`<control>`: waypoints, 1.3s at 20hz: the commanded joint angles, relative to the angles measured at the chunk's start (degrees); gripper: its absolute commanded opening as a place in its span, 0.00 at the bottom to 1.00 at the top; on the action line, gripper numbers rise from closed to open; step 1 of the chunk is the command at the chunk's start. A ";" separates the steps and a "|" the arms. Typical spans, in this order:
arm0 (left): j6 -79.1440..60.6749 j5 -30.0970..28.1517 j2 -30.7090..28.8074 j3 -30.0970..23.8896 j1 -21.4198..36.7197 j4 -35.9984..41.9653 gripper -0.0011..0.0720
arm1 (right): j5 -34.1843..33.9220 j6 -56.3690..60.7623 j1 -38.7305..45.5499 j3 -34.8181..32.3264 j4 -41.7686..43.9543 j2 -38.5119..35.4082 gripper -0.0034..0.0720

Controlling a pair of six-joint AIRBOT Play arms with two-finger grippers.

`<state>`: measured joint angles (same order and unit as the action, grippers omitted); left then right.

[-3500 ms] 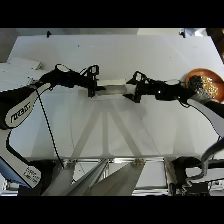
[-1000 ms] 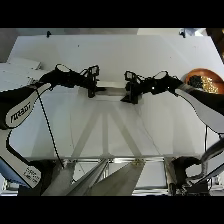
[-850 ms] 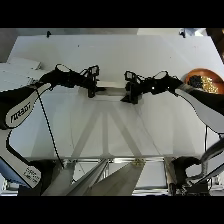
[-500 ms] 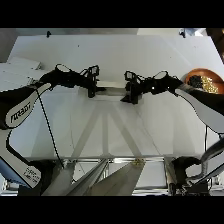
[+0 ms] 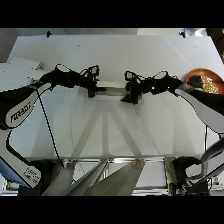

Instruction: Fold the box and place the chain.

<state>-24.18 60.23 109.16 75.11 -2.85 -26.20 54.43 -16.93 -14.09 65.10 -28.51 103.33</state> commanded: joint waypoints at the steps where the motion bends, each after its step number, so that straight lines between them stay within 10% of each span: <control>1: -0.02 -0.02 -0.02 0.00 -0.02 -0.02 0.03 | 0.02 0.00 -0.07 0.02 0.00 0.04 0.66; 14: 0.00 0.00 -0.02 0.00 -0.04 -0.02 0.17 | 0.02 0.00 -0.07 0.02 0.00 0.04 0.66; 17: 0.09 0.00 -0.02 0.00 0.02 -0.02 0.67 | 0.02 0.00 -0.07 0.02 0.00 0.04 0.66; 26: 0.17 3.45 -2.93 0.00 2.80 -0.48 0.68 | 0.02 0.00 -0.07 0.02 0.00 0.04 0.66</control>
<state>-24.03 62.13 107.42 75.11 -1.50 -26.41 54.57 -16.88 -14.13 65.08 -28.49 103.33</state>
